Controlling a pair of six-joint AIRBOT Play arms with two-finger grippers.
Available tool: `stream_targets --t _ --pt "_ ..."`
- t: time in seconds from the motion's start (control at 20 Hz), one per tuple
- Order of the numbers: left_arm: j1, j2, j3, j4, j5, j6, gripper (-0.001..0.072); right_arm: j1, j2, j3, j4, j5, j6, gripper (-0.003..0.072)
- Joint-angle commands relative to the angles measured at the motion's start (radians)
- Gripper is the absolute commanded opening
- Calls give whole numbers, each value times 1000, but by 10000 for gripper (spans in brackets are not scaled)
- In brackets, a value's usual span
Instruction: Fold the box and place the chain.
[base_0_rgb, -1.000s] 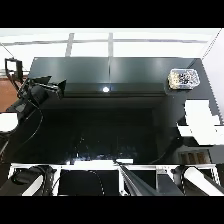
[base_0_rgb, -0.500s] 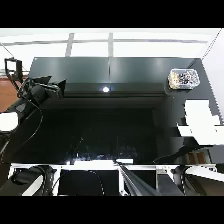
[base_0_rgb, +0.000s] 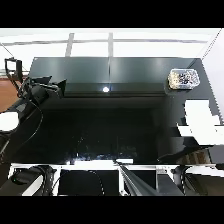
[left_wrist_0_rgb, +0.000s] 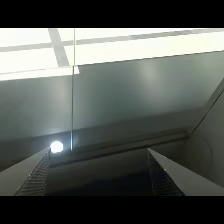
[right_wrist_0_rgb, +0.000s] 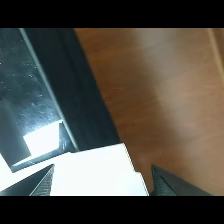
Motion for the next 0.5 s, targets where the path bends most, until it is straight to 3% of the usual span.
stream_targets --t 0.0,0.15,0.2,0.25,0.3,0.35,0.4,0.45 --pt "-1 -14 0 0 0 0 704 -45 -52 60 143 128 -41 717" --pt "-2 -29 0 0 0 0 704 -72 -118 113 159 275 -19 716" --pt "-2 -29 0 0 0 0 704 -74 -121 113 155 279 -19 648" --pt "-2 -29 0 0 0 0 704 -74 -121 113 154 278 -19 436" --pt "-2 -29 0 0 0 0 704 -73 -121 115 154 279 -22 406" --pt "-2 -29 0 0 -1 0 704 -72 -120 117 158 289 -22 130" --pt "-2 -29 0 0 -2 0 704 -72 -120 117 163 313 -24 17" --pt "-2 -29 0 0 -3 0 704 -69 -119 117 173 343 -29 18"
